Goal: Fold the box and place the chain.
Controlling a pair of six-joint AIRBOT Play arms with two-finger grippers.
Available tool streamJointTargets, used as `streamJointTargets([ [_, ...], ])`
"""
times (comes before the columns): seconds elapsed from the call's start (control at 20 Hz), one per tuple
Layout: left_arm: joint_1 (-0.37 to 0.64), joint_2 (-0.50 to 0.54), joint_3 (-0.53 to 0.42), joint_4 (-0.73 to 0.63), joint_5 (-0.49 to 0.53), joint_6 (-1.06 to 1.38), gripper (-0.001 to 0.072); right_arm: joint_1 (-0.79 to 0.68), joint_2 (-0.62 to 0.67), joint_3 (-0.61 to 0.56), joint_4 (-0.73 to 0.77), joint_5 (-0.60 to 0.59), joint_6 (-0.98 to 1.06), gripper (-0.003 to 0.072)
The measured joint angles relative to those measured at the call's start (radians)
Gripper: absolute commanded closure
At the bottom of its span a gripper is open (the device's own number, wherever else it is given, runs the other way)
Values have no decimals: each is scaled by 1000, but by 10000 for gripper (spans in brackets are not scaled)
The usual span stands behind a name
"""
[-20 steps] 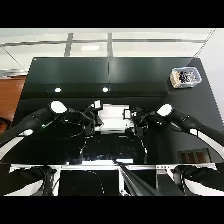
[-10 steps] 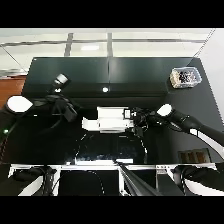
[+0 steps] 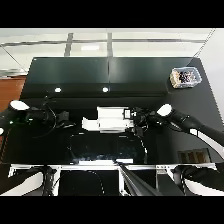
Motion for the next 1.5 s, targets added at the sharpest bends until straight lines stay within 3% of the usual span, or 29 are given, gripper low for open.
streamJointTargets([
  [0.15, -64, -82, -7, -55, 39, 11, 681, 0, 0, 0, 0, 0, 0, 286],
  [0.4, -138, -131, -9, -109, 107, 22, 681, 0, 0, 0, 0, 0, 0, 286],
  [0.8, -158, -174, -5, -224, 51, 192, 677, 0, 0, 0, 0, 0, 0, 286],
  [0.85, -158, -176, 0, -230, 46, 201, 630, 0, 0, 0, 0, 0, 0, 286],
  [0.9, -159, -177, 8, -236, 34, 211, 464, 0, 0, 0, 0, 0, 0, 286],
  [0.95, -159, -179, 17, -239, 27, 219, 234, 0, 0, 0, 0, 0, 0, 286],
  [1.0, -159, -179, 26, -243, 20, 222, 118, 0, 0, 0, 0, 0, 0, 286],
  [1.5, -175, -181, 87, -312, -42, 236, 110, 0, 0, 0, 0, 0, 0, 286],
])
